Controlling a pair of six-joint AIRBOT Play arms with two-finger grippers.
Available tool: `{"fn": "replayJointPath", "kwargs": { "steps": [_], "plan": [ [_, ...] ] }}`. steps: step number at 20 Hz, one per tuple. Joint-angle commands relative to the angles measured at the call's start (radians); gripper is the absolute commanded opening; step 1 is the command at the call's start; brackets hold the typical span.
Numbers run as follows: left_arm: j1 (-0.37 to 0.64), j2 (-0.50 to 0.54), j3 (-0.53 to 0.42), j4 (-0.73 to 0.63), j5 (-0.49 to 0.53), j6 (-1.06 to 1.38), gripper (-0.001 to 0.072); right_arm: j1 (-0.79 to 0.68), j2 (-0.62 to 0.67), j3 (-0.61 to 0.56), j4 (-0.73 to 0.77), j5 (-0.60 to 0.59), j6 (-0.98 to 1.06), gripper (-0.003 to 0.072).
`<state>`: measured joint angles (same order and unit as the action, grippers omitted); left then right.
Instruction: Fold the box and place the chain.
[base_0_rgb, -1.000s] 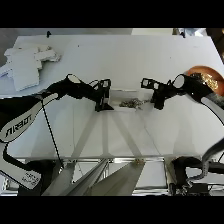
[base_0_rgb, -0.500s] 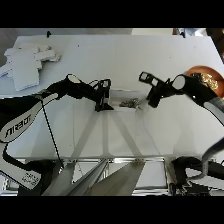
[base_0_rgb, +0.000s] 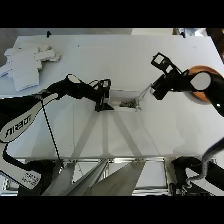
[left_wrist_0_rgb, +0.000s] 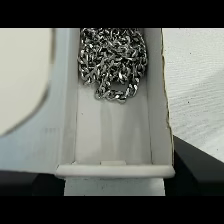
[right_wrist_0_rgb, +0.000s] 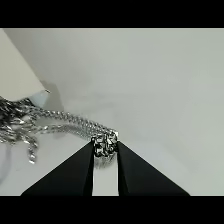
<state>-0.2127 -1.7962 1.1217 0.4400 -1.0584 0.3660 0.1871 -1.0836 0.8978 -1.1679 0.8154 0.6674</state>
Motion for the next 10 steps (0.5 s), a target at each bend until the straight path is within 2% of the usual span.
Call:
{"fn": "replayJointPath", "kwargs": {
  "steps": [1, 3, 5, 10],
  "plan": [
    [-0.001, 0.000, 0.001, -0.002, 0.000, 0.000, 0.0344, 0.019, 0.034, 0.016, 0.110, 0.122, -0.005, 0.0010],
    [-0.001, 0.000, 0.001, -0.002, 0.000, 0.000, 0.0344, 0.049, 0.031, 0.016, 0.165, 0.158, -0.047, 0.0010],
    [-0.001, 0.000, 0.001, -0.002, 0.000, 0.000, 0.0344, 0.082, 0.018, 0.016, 0.208, 0.142, -0.051, 0.0009],
    [-0.001, 0.000, 0.001, -0.002, 0.000, 0.000, 0.0344, 0.174, -0.085, 0.015, 0.212, 0.112, -0.048, 0.0010]
  ]
}}
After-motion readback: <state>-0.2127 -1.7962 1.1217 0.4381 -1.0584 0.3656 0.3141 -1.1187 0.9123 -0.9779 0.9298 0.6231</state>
